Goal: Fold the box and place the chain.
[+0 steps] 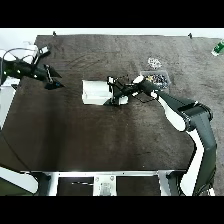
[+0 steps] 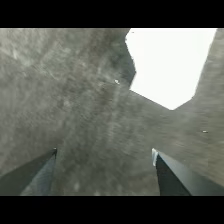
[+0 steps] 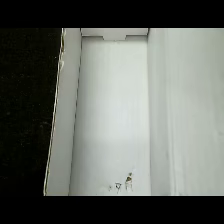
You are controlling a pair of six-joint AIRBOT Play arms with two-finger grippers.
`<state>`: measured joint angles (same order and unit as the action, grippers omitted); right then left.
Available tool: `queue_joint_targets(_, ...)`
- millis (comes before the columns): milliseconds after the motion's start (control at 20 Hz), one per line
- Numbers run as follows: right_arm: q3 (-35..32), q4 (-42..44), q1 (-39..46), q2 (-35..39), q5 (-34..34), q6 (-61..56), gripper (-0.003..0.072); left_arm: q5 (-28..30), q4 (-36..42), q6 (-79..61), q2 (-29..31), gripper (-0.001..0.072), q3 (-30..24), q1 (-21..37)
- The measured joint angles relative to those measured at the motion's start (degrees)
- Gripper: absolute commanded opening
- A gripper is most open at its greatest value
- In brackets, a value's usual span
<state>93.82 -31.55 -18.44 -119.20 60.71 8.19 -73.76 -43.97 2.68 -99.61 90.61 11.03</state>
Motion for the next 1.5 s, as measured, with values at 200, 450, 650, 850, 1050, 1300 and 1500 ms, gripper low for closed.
queue_joint_targets(200,0.0,0.0,0.0,0.0,0.0,0.0,0.0545,-0.2,5.7,-3.2,-3.0,0.071,-3.5,0.2)
queue_joint_targets(450,0.0,0.0,0.0,0.0,0.0,0.0,0.0544,1.0,8.6,-6.0,-5.1,0.0719,-4.5,0.3)
queue_joint_targets(650,0.0,0.0,0.0,0.0,0.0,0.0,0.0545,2.3,9.2,-13.6,-5.6,0.0718,-4.7,0.1)
queue_joint_targets(850,0.0,0.0,0.0,0.0,0.0,0.0,0.0545,1.6,10.4,-18.6,-7.6,0.0718,-4.2,-0.1)
queue_joint_targets(1050,0.0,0.0,0.0,0.0,0.0,0.0,0.0545,-3.3,11.9,-19.5,-12.8,0.0717,1.3,-0.2)
queue_joint_targets(1300,0.0,0.0,0.0,0.0,0.0,0.0,0.0545,-9.6,13.0,-19.3,-17.0,0.0717,6.7,-1.2)
queue_joint_targets(1500,0.0,0.0,0.0,0.0,0.0,0.0,0.0545,-10.4,12.5,-17.3,-17.9,0.0718,7.8,-3.1)
